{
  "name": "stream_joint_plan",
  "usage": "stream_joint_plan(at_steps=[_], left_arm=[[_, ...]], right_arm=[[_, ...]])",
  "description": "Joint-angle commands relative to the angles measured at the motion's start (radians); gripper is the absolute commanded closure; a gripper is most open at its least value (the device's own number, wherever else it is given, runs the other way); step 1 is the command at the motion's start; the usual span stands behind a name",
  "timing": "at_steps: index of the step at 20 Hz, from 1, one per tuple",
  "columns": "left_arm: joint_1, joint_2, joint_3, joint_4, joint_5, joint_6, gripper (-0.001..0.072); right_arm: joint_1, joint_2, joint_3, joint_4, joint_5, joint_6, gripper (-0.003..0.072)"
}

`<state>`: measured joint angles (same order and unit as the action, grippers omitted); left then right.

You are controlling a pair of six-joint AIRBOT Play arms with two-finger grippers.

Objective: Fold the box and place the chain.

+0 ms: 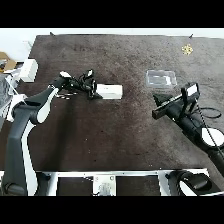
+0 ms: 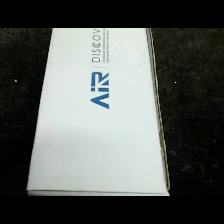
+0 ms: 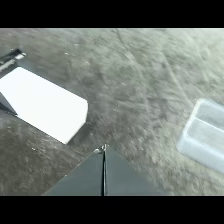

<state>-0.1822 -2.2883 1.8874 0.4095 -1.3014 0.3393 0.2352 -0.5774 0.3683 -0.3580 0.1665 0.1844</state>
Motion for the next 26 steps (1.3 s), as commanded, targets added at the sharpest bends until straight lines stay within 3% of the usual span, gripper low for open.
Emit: stream_joint_plan(at_steps=[1, 5, 7, 9, 11, 13, 16, 19, 26], left_arm=[[0.001, 0.001, 0.008, -0.037, -0.002, -0.03, 0.0698], [0.03, 0.083, 0.061, -0.172, 0.043, -0.151, 0.07], [0.056, 0.184, 0.069, -0.163, 0.184, -0.28, 0.0701], [0.091, 0.291, 0.069, -0.122, 0.39, -0.429, 0.0702], [0.13, 0.382, 0.069, -0.01, 0.626, -0.635, 0.0702], [0.175, 0.44, 0.069, 0.165, 0.789, -0.856, 0.0702], [0.252, 0.448, 0.057, 0.485, 0.801, -1.21, 0.0702], [0.301, 0.448, -0.056, 0.749, 0.816, -1.525, 0.0702], [0.317, 0.446, -0.383, 0.761, 1.104, -1.622, 0.0702]], right_arm=[[0.0, 0.035, -0.061, 0.007, -0.056, 0.004, 0.0684], [0.0, 0.035, -0.061, 0.007, -0.103, 0.004, 0.0684], [0.0, 0.035, -0.061, 0.007, -0.111, 0.004, 0.0684], [0.0, 0.035, -0.061, 0.007, -0.114, 0.004, 0.0684], [0.0, 0.035, -0.064, 0.006, -0.115, 0.003, 0.0684], [0.0, 0.035, -0.065, 0.006, -0.115, 0.004, 0.0683], [0.0, 0.035, -0.065, 0.007, -0.115, 0.004, 0.0684], [0.0, 0.033, -0.065, 0.007, -0.115, 0.003, 0.0684], [0.0, 0.023, -0.09, 0.004, -0.13, 0.003, 0.0684]])
